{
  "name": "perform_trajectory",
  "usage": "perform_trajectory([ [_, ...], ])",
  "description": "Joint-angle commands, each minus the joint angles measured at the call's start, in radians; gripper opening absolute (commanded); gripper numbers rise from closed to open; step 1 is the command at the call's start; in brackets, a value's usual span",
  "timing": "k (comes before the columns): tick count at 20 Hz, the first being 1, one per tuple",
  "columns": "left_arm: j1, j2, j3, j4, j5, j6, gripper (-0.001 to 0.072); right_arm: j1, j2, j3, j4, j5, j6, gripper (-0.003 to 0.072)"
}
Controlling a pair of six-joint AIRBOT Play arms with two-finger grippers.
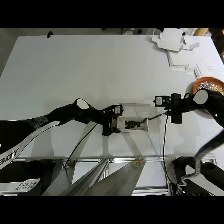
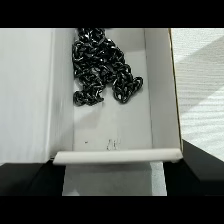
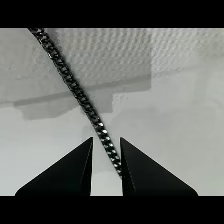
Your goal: Fold the box and place the chain.
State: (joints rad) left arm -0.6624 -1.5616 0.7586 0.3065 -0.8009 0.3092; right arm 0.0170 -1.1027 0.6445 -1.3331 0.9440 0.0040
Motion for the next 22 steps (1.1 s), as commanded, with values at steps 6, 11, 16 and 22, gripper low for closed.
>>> perform_trajectory([
  [6,0.000,0.000,0.000,0.000,0.000,0.000,0.0210,-0.001,-0.046,-0.001,-0.007,-0.024,-0.039,0.0198],
  [11,0.000,0.000,0.000,0.000,0.000,0.000,0.0210,0.000,-0.068,-0.001,-0.033,-0.024,-0.039,0.0198],
  [16,0.000,0.000,0.000,0.000,0.000,0.000,0.0210,0.000,-0.090,-0.001,-0.040,-0.025,-0.039,0.0198],
  [22,0.000,0.000,0.000,0.000,0.000,0.000,0.0210,0.000,-0.094,-0.001,-0.040,-0.043,-0.040,0.0198],
])
